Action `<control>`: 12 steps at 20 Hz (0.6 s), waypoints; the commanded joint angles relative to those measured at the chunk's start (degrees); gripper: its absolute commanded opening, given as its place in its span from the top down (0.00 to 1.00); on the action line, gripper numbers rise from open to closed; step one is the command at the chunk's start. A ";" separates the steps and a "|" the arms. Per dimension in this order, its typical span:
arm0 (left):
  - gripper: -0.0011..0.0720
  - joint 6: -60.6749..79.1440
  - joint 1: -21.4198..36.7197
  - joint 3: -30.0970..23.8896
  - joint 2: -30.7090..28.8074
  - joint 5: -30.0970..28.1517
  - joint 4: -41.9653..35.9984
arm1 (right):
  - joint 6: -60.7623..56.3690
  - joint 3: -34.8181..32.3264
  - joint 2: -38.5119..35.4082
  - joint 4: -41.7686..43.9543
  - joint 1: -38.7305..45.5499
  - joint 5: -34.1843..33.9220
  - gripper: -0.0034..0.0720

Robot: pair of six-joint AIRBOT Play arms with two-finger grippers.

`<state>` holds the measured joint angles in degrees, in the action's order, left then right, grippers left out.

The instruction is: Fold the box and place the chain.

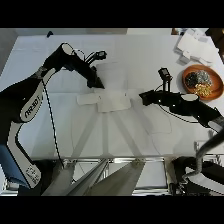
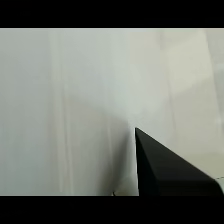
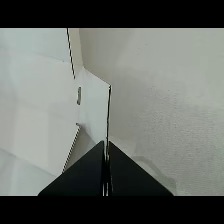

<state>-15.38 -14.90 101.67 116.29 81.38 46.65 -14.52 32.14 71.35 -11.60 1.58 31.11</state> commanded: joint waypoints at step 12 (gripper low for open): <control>0.82 -10.86 -0.20 0.00 -0.28 0.61 -2.82 | 0.00 0.00 -0.04 -0.02 -0.07 0.07 0.94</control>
<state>-22.52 -15.07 101.65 116.03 81.49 44.40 -14.50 32.14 71.35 -11.62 1.56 31.16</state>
